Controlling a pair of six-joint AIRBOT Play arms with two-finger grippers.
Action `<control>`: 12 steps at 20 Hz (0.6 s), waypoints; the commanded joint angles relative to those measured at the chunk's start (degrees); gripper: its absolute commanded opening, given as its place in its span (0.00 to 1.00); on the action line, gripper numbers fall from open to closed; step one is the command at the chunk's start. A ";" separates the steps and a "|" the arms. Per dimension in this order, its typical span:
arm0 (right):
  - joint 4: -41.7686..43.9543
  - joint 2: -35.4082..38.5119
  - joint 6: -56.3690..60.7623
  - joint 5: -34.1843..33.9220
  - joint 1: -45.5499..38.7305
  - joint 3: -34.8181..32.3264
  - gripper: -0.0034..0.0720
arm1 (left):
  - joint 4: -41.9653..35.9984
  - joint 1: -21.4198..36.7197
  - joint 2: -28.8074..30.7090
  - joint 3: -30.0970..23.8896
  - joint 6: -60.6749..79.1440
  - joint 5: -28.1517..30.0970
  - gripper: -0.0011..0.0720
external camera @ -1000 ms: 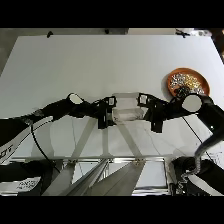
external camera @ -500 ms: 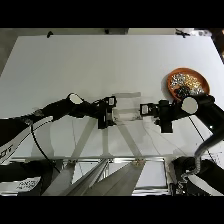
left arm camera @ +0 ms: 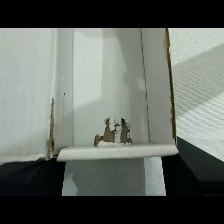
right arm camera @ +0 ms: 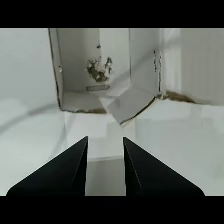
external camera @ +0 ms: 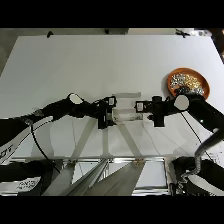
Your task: Fold the box and place the chain.
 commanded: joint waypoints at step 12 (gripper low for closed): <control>10.82 -5.18 -7.89 -1.84 0.00 -0.02 0.33 | 0.00 0.00 -0.02 0.00 0.02 0.00 0.52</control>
